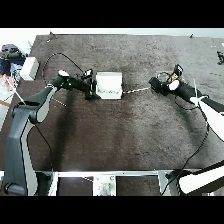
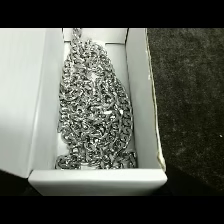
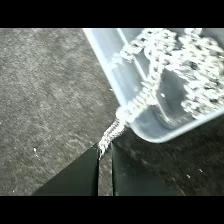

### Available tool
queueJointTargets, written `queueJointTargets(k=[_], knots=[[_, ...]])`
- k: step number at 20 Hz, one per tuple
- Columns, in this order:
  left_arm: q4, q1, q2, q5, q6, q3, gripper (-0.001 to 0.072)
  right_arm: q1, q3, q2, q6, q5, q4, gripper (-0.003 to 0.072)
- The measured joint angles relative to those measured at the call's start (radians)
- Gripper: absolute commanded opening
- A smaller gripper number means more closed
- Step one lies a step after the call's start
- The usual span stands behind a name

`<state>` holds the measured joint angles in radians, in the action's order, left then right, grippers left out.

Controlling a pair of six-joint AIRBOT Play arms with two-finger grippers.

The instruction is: Fold the box and place the chain.

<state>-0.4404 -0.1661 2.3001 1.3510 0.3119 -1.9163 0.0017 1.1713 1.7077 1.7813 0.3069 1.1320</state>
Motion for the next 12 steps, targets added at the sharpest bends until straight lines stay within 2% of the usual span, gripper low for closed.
queueJointTargets(k=[3, 6, 7, 8, 9, 10, 12], knots=[[0.000, 0.000, 0.000, 0.000, 0.000, 0.000, 0.0336, 0.019, 0.012, -0.030, -0.016, 0.024, -0.006, 0.0013], [0.000, 0.000, 0.000, 0.000, 0.000, 0.000, 0.0336, 0.076, 0.017, -0.131, -0.072, 0.088, -0.006, 0.0014], [0.000, 0.000, 0.000, 0.000, 0.000, 0.000, 0.0336, 0.098, 0.017, -0.172, -0.085, 0.111, 0.011, 0.0034], [0.000, 0.000, 0.000, 0.000, 0.000, 0.000, 0.0336, 0.115, 0.018, -0.203, -0.082, 0.132, 0.040, 0.0329], [0.000, 0.000, 0.000, 0.000, 0.000, 0.000, 0.0337, 0.122, 0.018, -0.228, -0.052, 0.154, 0.084, 0.0486], [0.000, 0.000, 0.000, 0.000, 0.000, 0.000, 0.0336, 0.121, 0.018, -0.243, -0.020, 0.171, 0.129, 0.0356], [0.000, 0.000, 0.000, 0.000, 0.000, 0.000, 0.0336, 0.112, 0.005, -0.250, 0.031, 0.212, 0.205, 0.0350]])
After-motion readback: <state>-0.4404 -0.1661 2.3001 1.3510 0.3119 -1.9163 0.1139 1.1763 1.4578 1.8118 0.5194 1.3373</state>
